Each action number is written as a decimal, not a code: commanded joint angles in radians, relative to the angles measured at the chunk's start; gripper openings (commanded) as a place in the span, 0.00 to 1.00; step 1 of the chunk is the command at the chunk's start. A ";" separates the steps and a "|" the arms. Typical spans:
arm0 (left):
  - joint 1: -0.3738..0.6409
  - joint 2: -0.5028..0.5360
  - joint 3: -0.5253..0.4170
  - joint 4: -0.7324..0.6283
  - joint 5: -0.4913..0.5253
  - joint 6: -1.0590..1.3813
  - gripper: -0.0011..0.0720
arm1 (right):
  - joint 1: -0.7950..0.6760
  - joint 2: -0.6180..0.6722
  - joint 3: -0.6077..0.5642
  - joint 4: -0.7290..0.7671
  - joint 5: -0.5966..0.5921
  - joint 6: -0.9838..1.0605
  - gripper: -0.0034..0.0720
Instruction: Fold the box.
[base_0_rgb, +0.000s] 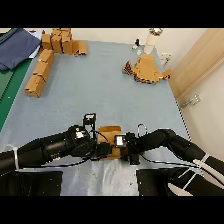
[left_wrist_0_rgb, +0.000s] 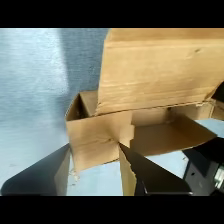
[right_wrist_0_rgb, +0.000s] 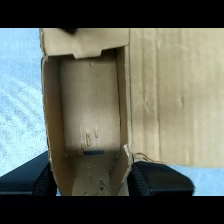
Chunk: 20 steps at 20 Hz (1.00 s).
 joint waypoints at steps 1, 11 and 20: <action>0.002 0.022 0.002 0.014 -0.018 0.027 0.59 | -0.001 0.000 0.000 -0.002 0.000 0.000 0.74; 0.002 -0.053 0.002 0.014 0.008 0.081 0.77 | -0.001 0.000 0.000 -0.002 0.000 0.000 0.74; 0.002 -0.094 0.011 -0.006 0.010 -0.002 0.77 | -0.001 0.000 0.000 -0.002 0.000 0.000 0.74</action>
